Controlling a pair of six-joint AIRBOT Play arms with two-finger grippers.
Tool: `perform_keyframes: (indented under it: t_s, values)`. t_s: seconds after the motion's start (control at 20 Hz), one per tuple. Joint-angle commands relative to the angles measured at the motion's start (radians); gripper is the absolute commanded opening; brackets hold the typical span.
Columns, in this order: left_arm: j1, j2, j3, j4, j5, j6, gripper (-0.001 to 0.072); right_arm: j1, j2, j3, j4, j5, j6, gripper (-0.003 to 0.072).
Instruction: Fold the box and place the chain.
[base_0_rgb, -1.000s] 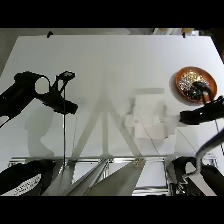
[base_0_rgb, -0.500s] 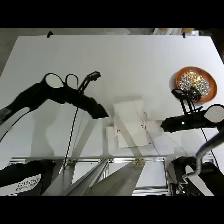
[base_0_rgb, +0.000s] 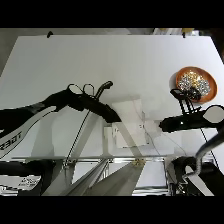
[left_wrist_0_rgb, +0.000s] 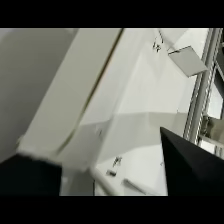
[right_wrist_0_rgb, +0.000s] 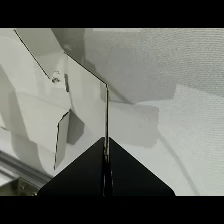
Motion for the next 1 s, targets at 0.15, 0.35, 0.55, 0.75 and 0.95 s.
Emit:
perform_keyframes:
  t_s: [0.15,0.35,0.55,0.75,0.95]
  values:
    - [-0.042,-0.034,0.0,-0.072,0.019,0.14,0.0,0.001,0.001,0.0,0.002,0.0,-0.001,0.0015]
    - [-0.036,0.008,0.0,-0.061,0.019,0.311,-0.0002,0.001,0.003,0.001,0.028,0.0,-0.008,0.0042]
    - [-0.051,0.094,0.0,0.06,0.023,0.589,-0.0003,0.001,0.005,0.051,0.069,0.03,-0.042,0.0307]
    - [-0.072,0.112,-0.001,0.166,0.082,0.651,-0.0005,0.001,0.005,0.127,0.064,0.06,-0.064,0.0307]
    - [-0.089,0.102,-0.001,0.158,0.223,0.686,-0.0005,0.001,0.005,0.137,0.061,0.056,-0.065,0.0307]
